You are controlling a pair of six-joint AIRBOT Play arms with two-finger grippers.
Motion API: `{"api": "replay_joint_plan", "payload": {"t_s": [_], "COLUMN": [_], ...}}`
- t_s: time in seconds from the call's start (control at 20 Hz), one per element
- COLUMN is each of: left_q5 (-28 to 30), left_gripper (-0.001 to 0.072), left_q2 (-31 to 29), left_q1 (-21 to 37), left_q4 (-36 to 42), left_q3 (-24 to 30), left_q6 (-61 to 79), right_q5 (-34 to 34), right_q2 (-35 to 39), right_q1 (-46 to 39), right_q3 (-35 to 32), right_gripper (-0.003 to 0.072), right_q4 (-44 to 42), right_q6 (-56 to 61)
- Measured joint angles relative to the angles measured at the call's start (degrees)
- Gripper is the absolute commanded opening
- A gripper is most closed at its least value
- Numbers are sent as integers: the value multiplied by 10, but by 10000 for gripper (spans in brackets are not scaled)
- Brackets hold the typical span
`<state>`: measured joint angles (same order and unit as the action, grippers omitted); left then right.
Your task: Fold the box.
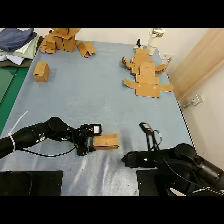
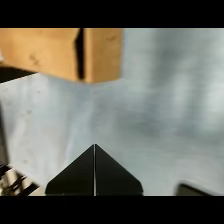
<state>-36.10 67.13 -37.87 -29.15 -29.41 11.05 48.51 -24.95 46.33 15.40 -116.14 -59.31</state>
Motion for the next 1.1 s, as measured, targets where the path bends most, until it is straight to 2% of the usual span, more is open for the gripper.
{"api": "replay_joint_plan", "payload": {"t_s": [0.2, 0.4, 0.6, 1.1], "left_q5": [0, 0, 0, 0], "left_gripper": [470, 470, 470, 470], "left_q2": [0, 0, 0, 0], "left_q1": [0, 0, 0, 0], "left_q4": [0, 0, 0, 0], "left_q3": [0, 0, 0, 0], "left_q6": [0, 0, 0, 0], "right_q5": [-126, -205, -240, -267], "right_q2": [-51, -71, -77, -135], "right_q1": [-2, -2, -2, -3], "right_q3": [-15, -19, -19, -19], "right_gripper": [0, 0, 0, 0], "right_q4": [-100, -132, -142, -134], "right_q6": [-69, -93, -100, -111]}}
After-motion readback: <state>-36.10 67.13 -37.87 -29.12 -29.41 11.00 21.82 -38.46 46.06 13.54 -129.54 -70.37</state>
